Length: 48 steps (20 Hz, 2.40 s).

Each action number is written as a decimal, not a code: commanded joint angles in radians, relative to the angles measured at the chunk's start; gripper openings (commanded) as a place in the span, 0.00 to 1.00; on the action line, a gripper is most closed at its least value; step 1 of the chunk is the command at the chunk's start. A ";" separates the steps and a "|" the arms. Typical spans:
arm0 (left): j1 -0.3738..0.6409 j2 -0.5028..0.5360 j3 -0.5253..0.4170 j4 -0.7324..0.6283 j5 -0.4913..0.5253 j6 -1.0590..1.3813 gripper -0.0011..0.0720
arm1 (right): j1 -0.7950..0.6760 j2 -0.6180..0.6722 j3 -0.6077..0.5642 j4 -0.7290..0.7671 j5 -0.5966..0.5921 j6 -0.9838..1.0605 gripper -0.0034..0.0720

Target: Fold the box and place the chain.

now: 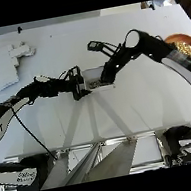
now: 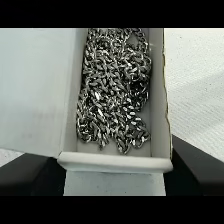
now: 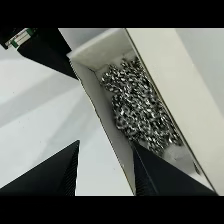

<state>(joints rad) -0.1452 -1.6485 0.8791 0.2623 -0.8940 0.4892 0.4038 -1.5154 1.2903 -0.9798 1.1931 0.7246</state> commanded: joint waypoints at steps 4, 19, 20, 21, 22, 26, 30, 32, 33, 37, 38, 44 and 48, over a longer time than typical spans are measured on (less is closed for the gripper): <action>0.000 0.000 0.001 0.000 0.000 0.000 0.73 | -0.163 0.111 0.000 -0.097 0.134 -0.079 0.52; 0.000 0.000 0.001 0.000 0.000 0.000 0.73 | -0.303 -0.053 -0.320 0.204 -0.167 -0.652 0.51; 0.000 0.000 0.001 0.000 0.000 0.000 0.73 | -0.297 -0.069 -0.320 0.206 -0.177 -0.681 0.46; 0.000 0.000 0.001 0.000 0.000 0.000 0.73 | -0.288 -0.079 -0.320 0.206 -0.192 -0.703 0.43; 0.000 0.000 0.001 0.000 0.000 0.000 0.73 | -0.279 -0.085 -0.320 0.206 -0.216 -0.718 0.43; 0.000 0.000 0.001 0.000 0.000 0.000 0.73 | -0.253 -0.087 -0.320 0.256 -0.295 -0.774 0.43; 0.000 0.000 0.001 0.000 0.000 0.000 0.73 | -0.231 -0.094 -0.320 0.286 -0.295 -0.839 0.43; 0.000 0.000 0.001 0.000 0.000 0.000 0.73 | -0.223 -0.094 -0.320 0.285 -0.289 -0.843 0.43; 0.000 0.000 0.001 0.000 0.000 0.000 0.73 | -0.221 -0.094 -0.320 0.285 -0.282 -0.863 0.43; 0.000 0.000 0.001 0.000 0.000 0.000 0.73 | -0.218 -0.094 -0.320 0.284 -0.268 -0.888 0.34; 0.000 0.000 0.001 0.000 0.000 0.000 0.73 | -0.218 -0.094 -0.320 0.283 -0.268 -0.888 0.29; 0.000 0.000 0.001 0.000 0.000 0.000 0.73 | -0.218 -0.094 -0.320 0.198 -0.225 -0.891 0.39; 0.000 0.000 0.001 0.000 0.000 0.000 0.73 | -0.218 -0.094 -0.320 0.142 -0.182 -0.891 0.39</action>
<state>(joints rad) -0.1452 -1.6485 0.8791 0.2611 -0.8944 0.4892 0.1856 -1.6089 0.9707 -0.7952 0.9794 -0.1650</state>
